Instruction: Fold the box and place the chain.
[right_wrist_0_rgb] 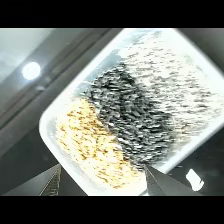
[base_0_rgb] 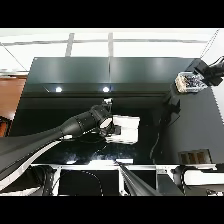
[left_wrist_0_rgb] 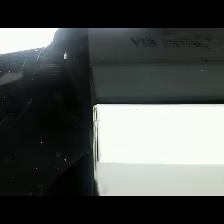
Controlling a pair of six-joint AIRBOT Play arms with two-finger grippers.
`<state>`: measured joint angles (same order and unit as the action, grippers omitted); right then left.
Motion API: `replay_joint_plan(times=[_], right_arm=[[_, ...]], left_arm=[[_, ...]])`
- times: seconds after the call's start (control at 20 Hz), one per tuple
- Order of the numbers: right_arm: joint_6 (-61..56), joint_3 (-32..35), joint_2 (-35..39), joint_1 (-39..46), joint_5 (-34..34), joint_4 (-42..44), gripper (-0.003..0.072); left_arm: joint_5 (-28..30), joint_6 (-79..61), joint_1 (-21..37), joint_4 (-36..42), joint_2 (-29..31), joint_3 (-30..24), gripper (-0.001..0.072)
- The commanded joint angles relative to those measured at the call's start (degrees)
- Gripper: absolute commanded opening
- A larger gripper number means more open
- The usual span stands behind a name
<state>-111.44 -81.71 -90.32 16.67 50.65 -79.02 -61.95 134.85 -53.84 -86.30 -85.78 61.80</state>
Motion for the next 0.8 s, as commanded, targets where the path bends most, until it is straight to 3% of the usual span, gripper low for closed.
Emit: replay_joint_plan(times=[0.0, 0.1, 0.3, 0.75], right_arm=[[0.1, -7.0, -8.0, 0.7, 5.5, 10.0, 0.0616], [0.8, -7.0, -9.6, 0.7, 3.8, 13.5, 0.0616], [-8.9, -7.1, -11.6, 1.1, 3.1, 13.2, 0.0614], [-9.6, -7.1, -15.4, 1.3, 0.9, 13.8, 0.0613]], left_arm=[[0.0, 0.0, 0.0, 0.0, 0.0, 0.0, 0.0026], [0.0, 0.0, 0.0, 0.0, 0.0, 0.0, 0.0026], [0.0, 0.0, 0.0, 0.0, 0.0, 0.0, 0.0026], [0.0, 0.0, 0.0, 0.0, 0.0, 0.0, 0.0026]])
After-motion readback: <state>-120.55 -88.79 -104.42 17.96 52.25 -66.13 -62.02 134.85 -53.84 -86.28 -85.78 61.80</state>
